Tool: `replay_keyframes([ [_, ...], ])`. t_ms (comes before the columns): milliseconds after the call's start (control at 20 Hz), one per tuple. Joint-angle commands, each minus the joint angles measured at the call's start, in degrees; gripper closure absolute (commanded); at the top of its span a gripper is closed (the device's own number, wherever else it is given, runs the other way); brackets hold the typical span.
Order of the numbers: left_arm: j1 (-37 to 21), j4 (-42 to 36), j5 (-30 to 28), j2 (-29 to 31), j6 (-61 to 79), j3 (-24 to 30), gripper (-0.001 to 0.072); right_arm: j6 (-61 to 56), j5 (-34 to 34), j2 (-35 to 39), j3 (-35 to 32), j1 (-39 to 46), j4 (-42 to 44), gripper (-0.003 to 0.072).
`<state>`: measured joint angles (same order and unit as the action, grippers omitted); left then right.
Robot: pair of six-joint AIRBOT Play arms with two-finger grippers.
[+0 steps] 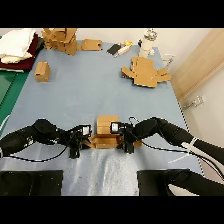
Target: Fold the box.
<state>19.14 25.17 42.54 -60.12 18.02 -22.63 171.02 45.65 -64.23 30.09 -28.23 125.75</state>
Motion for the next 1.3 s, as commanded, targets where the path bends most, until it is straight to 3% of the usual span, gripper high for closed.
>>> replay_keyframes([
  [0, -1.33, 2.27, 0.26, 0.59, -1.44, -0.04, 0.0379, 0.00, -0.02, 0.02, -0.04, 0.00, 0.02, 0.0189],
  [200, -1.27, -0.11, -4.59, 0.09, -0.81, -0.13, 0.0378, 0.00, -0.02, 0.02, -0.04, 0.00, 0.02, 0.0189],
  [600, 3.15, -7.43, -4.09, -3.78, 5.57, -1.25, 0.0380, 0.00, 0.00, 0.02, -0.04, 0.00, 0.02, 0.0189],
  [800, 4.11, -7.39, -4.76, -4.96, 6.88, -2.32, 0.0382, 0.00, 0.00, 0.02, -0.04, 0.00, 0.02, 0.0189],
  [850, 4.11, -7.39, -5.09, -5.33, 6.88, -2.67, 0.0394, 0.00, -0.02, 0.02, -0.04, 0.00, 0.02, 0.0189],
  [900, 4.11, -7.37, -5.64, -5.64, 7.13, -2.95, 0.0489, 0.00, 0.00, 0.02, -0.04, 0.00, 0.02, 0.0189],
  [1250, 4.11, -8.24, -7.02, -6.45, 9.79, -3.50, 0.0487, 0.00, 0.00, 0.02, -0.04, 0.00, 0.02, 0.0189],
])
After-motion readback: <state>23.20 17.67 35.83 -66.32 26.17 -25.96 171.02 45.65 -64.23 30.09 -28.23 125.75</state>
